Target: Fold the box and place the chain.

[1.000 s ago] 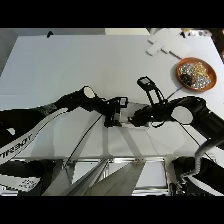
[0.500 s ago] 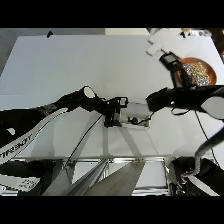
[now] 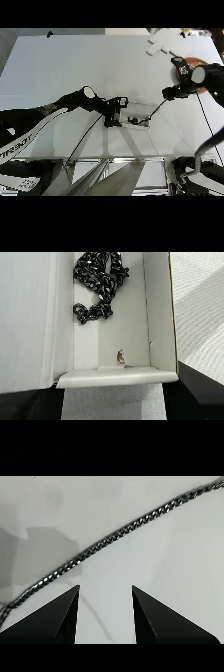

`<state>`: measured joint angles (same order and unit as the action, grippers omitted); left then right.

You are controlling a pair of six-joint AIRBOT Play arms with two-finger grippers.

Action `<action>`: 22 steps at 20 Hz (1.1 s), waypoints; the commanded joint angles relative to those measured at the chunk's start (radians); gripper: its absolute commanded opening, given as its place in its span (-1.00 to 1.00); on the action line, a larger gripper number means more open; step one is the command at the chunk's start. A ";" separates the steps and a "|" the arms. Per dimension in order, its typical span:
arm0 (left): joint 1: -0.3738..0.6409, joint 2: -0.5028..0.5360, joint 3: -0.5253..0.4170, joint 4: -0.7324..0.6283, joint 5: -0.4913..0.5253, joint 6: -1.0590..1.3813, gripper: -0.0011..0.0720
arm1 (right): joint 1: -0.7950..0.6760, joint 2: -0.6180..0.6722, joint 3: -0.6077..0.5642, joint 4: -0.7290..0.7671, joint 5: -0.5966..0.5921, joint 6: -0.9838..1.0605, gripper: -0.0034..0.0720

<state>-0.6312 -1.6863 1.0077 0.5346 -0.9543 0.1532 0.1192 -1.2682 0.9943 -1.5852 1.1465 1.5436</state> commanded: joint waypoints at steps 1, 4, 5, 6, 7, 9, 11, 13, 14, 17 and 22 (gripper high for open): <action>0.000 0.000 0.000 0.000 0.000 0.000 -0.50 | -0.012 -0.142 0.004 -0.006 -0.017 -0.007 0.06; 0.000 0.000 0.000 0.000 0.000 0.000 -0.50 | -0.012 -0.159 0.004 0.003 -0.107 -0.007 0.04; 0.000 0.000 0.000 0.000 0.000 0.000 -0.50 | -0.012 -0.160 0.004 0.003 -0.137 -0.007 0.04; 0.000 0.000 0.000 0.000 0.000 0.000 -0.50 | -0.012 -0.162 0.004 0.008 -0.164 -0.005 0.03; 0.000 0.000 0.000 0.000 0.000 0.000 -0.50 | -0.012 -0.166 0.004 0.015 -0.175 -0.003 0.03; 0.000 0.000 0.000 0.000 0.000 0.000 -0.50 | -0.012 -0.181 0.004 0.019 -0.189 -0.003 0.03; 0.000 0.000 0.000 0.000 0.000 0.000 -0.50 | -0.012 -0.193 0.003 0.019 -0.174 0.000 0.03; 0.000 0.000 0.000 0.000 0.000 0.000 -0.50 | -0.012 -0.197 0.003 0.019 -0.147 0.002 0.03; 0.000 0.000 0.000 0.000 0.000 0.000 -0.50 | -0.012 -0.197 0.003 0.018 -0.142 0.018 0.03; 0.000 0.000 0.000 0.000 0.000 0.000 -0.50 | -0.012 -0.197 0.003 0.025 -0.144 0.031 -0.05; 0.000 0.000 0.000 0.000 0.000 0.000 -0.50 | -0.012 -0.197 -0.006 0.027 -0.140 0.054 -0.16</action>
